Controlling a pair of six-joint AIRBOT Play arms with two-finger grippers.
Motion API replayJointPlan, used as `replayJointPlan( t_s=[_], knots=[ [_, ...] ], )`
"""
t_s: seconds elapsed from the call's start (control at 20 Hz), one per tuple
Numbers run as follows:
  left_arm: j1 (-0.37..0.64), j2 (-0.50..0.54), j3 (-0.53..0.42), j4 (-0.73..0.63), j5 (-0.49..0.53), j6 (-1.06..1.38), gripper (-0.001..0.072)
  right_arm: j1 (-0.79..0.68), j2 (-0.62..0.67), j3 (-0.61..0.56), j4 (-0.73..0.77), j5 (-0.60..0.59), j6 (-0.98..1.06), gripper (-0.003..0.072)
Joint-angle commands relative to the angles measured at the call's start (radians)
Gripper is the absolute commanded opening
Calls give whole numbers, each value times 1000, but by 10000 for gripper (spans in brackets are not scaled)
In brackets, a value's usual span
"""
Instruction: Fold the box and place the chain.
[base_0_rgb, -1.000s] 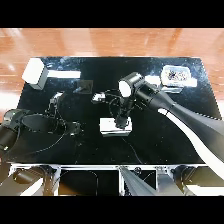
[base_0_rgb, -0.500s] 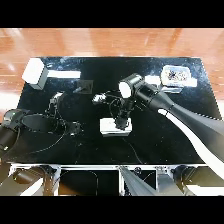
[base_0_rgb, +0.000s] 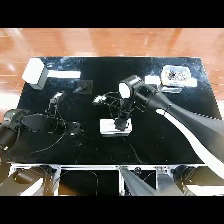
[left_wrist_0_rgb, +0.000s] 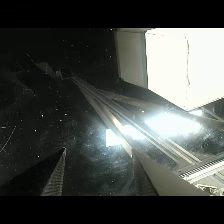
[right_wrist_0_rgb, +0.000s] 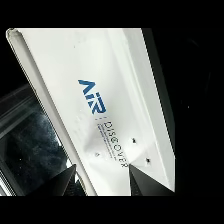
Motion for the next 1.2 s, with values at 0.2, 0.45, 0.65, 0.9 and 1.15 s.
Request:
replayJointPlan(
  t_s=[0.2,0.45,0.65,0.9,1.15],
  knots=[
    [0,0,0,0,-2,0,505,0,-8,0,5,3,54,393],
    [0,0,0,-1,-1,0,505,-11,42,14,4,8,75,392],
    [0,0,0,-3,-2,0,505,-18,79,14,10,9,144,391],
    [0,0,0,-3,2,0,504,-87,141,-16,225,-74,383,37],
    [0,0,0,-7,9,0,505,-155,251,-308,497,-346,550,37]
  ],
)
